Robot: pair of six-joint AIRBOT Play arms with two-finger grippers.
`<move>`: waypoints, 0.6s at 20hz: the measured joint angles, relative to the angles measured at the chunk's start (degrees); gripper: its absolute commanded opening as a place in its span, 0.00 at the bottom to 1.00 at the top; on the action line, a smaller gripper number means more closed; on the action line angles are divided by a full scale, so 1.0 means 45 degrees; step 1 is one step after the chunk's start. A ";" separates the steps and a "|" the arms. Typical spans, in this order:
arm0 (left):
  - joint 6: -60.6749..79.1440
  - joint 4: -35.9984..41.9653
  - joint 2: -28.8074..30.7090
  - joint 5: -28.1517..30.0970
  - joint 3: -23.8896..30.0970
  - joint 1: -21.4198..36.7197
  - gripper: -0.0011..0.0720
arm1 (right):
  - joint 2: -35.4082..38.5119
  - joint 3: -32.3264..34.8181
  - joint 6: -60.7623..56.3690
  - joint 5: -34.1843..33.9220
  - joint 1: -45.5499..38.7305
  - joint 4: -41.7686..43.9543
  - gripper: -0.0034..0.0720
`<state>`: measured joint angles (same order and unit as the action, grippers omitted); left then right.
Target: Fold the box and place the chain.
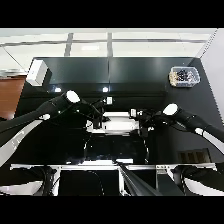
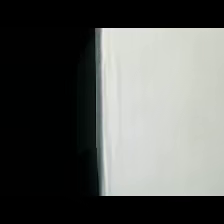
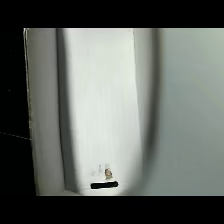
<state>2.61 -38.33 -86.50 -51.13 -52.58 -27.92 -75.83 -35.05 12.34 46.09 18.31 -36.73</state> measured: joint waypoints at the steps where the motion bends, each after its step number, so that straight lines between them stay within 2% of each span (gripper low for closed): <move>1: 0.0000 0.0000 0.0000 -0.0005 0.0000 0.0000 0.05 | 0.0000 0.0000 0.0000 0.0015 0.0000 -0.0024 0.66; 2: -0.0005 -0.0005 0.0005 -0.0015 -0.0010 0.0005 0.19 | 0.0000 0.0000 0.0000 0.0029 0.0000 -0.0029 0.66; 3: -0.0097 -0.0049 0.0053 -0.0112 -0.0019 0.0034 0.43 | 0.0000 0.0000 0.0000 0.0034 0.0000 -0.0034 0.66; 4: -0.0306 -0.0063 0.0175 -0.0175 -0.0053 0.0087 0.73 | 0.0000 0.0000 0.0000 0.0039 0.0000 -0.0053 0.66; 5: -0.0729 -0.0160 0.0379 -0.0189 -0.0107 0.0185 0.97 | 0.0000 0.0000 0.0005 0.0049 0.0000 -0.0063 0.66; 6: -0.1297 -0.0379 0.0656 -0.0272 -0.0146 0.0325 1.00 | 0.0000 0.0000 0.0005 0.0053 0.0000 -0.0068 0.66; 8: -0.3075 -0.1258 0.1540 -0.0466 -0.0209 0.0748 0.98 | 0.0000 0.0000 0.0005 0.0063 0.0000 -0.0078 0.65; 9: -0.4041 -0.1875 0.2016 -0.0665 -0.0228 0.0991 0.88 | 0.0000 0.0000 0.0005 0.0063 0.0000 -0.0083 0.44; 10: -0.5134 -0.2531 0.2545 -0.1122 -0.0238 0.1302 0.66 | 0.0000 0.0000 0.0000 0.0063 0.0000 -0.0083 0.18; 11: -0.6096 -0.3045 0.3011 -0.1637 -0.0253 0.1608 0.21 | 0.0000 0.0000 -0.0005 0.0063 0.0000 -0.0087 0.07; 12: -0.7150 -0.3473 0.3415 -0.2307 -0.0243 0.1948 0.05 | 0.0000 0.0000 -0.0029 0.0058 0.0000 -0.0097 0.07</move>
<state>-29.56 -53.95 -71.13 -61.52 -53.67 -19.16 -75.83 -35.05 12.21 46.35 18.31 -37.17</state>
